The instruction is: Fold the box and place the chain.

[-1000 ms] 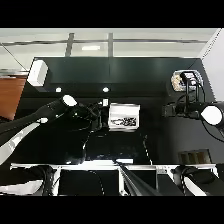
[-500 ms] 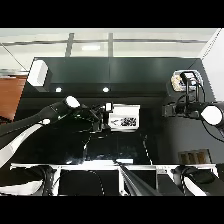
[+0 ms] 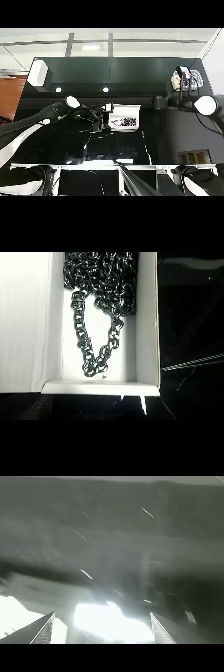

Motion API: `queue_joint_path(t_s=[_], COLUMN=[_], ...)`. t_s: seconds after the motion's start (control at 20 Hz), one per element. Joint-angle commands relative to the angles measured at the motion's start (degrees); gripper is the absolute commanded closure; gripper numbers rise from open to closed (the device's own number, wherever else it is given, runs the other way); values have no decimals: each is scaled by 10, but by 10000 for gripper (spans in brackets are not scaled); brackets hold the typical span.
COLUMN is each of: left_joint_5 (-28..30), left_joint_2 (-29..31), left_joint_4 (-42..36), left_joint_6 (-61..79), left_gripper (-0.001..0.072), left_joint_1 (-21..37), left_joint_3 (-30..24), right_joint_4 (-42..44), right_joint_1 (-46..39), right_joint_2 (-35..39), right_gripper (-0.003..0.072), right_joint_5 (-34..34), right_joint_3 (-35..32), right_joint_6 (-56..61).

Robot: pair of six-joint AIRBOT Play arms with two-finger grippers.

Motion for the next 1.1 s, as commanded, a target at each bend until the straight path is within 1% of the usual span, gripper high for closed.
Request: queue_joint_path(t_s=[0.0,0.05,0.15,0.2,0.25,0.4,0.55,0.6,0.75,0.8,0.85,0.9,1.05], left_joint_5=[1,1,1,1,1,1,1,1,1,1,1,1,1], left_joint_2=[0,0,0,0,0,0,0,0,0,0,0,0,0], left_joint_4=[0,0,0,0,0,0,0,0,0,0,0,0,0], left_joint_6=[0,0,0,0,0,0,0,0,0,0,0,0,0], left_gripper=[428,428,428,427,427,428,427,428,427,428,428,428,427], left_joint_1=[0,0,0,0,0,0,0,0,0,0,0,0,0], left_joint_3=[0,0,0,0,0,0,0,0,0,0,0,0,0], right_joint_4=[171,211,272,281,273,228,222,214,217,213,213,213,212], right_joint_1=[0,2,11,16,18,18,24,30,44,51,56,60,68], right_joint_2=[-111,-147,-193,-200,-201,-194,-194,-194,-194,-195,-196,-196,-196], right_gripper=[12,13,13,13,13,13,15,16,15,39,116,150,152], right_joint_5=[-49,-31,25,63,96,165,243,255,242,239,236,237,244], right_joint_3=[80,107,130,130,130,136,136,136,136,136,136,136,136], right_joint_6=[-131,-190,-342,-428,-489,-530,-613,-632,-662,-671,-673,-673,-673])
